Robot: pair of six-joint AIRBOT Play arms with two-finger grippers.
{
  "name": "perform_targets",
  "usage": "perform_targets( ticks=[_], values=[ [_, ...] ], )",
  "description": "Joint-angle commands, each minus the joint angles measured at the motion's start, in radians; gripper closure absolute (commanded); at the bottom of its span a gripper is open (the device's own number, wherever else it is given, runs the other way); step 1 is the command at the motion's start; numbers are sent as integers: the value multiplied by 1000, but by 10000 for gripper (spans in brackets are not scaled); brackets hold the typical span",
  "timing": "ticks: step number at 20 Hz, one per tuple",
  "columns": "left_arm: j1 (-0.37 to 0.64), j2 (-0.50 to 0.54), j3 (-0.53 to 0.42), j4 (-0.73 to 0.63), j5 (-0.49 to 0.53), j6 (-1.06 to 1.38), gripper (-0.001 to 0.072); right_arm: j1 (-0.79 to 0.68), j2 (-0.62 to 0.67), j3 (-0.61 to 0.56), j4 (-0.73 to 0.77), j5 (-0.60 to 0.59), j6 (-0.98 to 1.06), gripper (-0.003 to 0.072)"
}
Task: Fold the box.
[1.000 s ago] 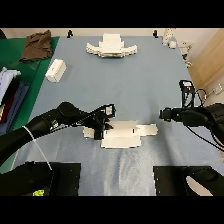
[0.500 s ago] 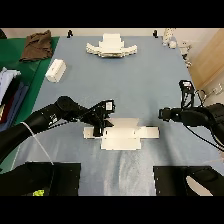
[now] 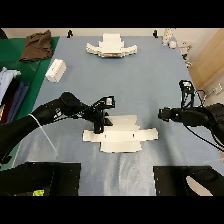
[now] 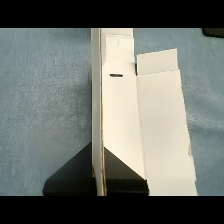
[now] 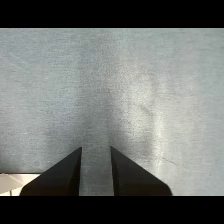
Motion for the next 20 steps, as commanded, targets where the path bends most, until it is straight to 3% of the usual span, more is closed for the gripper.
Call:
perform_targets(
  ticks=[1,6,13,17,19,20],
  values=[
    [20,-14,8,5,-5,-12,694,1,0,1,0,0,0,388],
    [19,-14,3,6,-72,-16,693,1,0,1,0,0,0,388],
    [19,-14,-16,15,-75,-23,694,1,0,1,2,0,0,388],
    [20,-13,-16,14,-79,-76,694,1,0,3,117,-12,-15,397],
    [20,-13,-15,14,-74,-74,693,11,0,3,292,-50,-153,682],
    [20,-13,-15,13,-74,-74,693,32,0,3,359,-72,-209,682]
  ],
)
